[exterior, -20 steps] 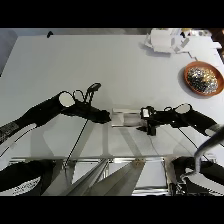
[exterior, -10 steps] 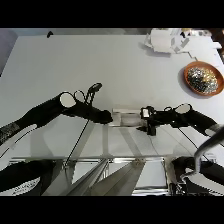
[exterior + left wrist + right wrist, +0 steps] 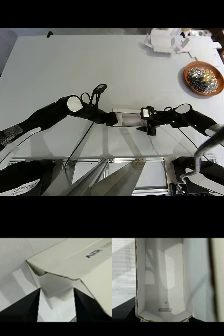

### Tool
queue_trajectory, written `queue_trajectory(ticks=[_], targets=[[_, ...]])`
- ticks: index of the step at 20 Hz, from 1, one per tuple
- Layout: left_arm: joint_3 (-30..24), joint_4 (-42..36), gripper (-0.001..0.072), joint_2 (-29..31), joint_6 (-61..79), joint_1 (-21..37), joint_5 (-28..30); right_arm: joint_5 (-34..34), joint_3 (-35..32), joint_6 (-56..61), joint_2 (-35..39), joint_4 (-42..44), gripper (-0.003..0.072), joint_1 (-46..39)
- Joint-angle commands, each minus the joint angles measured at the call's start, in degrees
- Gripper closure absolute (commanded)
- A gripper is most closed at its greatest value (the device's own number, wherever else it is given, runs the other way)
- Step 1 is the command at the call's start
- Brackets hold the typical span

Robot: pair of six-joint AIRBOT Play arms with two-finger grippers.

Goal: Fold the box and place the chain.

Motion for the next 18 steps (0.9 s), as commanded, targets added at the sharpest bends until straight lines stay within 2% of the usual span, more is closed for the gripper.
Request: queue_trajectory(ticks=[1,6,13,18], targets=[[3.15,8.24,0.0241,-0.98,-9.16,-2.23,-0.09,0.00,0.04,0.00,0.04,0.00,0.0286,-0.02],[9.55,18.32,0.0240,-6.16,-20.85,-5.51,-4.98,0.00,0.04,0.00,0.04,0.00,0.0286,-0.02],[15.78,22.80,0.0241,-10.34,-28.63,-8.83,-7.69,0.02,0.04,0.00,0.04,0.00,0.0286,-0.02],[21.05,26.21,0.0242,-14.93,-32.83,-10.34,-14.69,0.00,0.04,0.00,0.04,0.00,0.0286,-0.02]])
